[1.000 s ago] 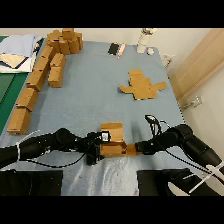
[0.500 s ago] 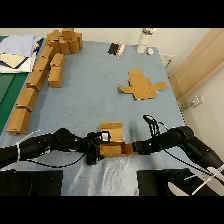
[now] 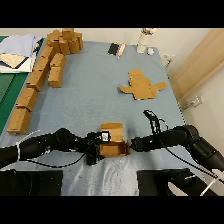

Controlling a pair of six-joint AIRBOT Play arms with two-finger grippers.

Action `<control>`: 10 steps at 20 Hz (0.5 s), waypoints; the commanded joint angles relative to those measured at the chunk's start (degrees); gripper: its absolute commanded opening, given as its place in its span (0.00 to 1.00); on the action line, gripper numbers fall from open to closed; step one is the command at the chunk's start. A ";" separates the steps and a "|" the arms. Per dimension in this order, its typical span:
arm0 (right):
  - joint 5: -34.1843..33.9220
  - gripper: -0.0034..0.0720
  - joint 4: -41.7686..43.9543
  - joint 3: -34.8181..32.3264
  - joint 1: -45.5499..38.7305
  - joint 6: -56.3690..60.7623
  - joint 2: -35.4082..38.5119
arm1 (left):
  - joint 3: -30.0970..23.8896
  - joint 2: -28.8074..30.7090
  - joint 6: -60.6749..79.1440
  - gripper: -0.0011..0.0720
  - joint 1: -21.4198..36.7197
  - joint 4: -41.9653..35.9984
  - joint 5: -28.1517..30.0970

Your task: Fold the box.

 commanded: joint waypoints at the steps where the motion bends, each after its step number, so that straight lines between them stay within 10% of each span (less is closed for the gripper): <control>1: -0.11 0.35 0.39 1.16 0.02 -0.68 0.81 | 0.00 0.02 0.00 0.63 0.04 0.02 0.00; 4: 0.09 0.46 0.85 1.16 0.15 -1.44 0.66 | 0.00 0.02 0.00 0.63 0.04 0.00 0.00; 6: 0.70 0.70 1.64 1.16 0.15 -1.70 0.39 | 0.00 0.02 0.00 0.63 0.04 0.02 0.00; 10: 2.38 0.72 4.46 1.25 1.68 -3.17 -2.60 | 0.00 0.02 0.00 0.63 0.04 0.02 0.00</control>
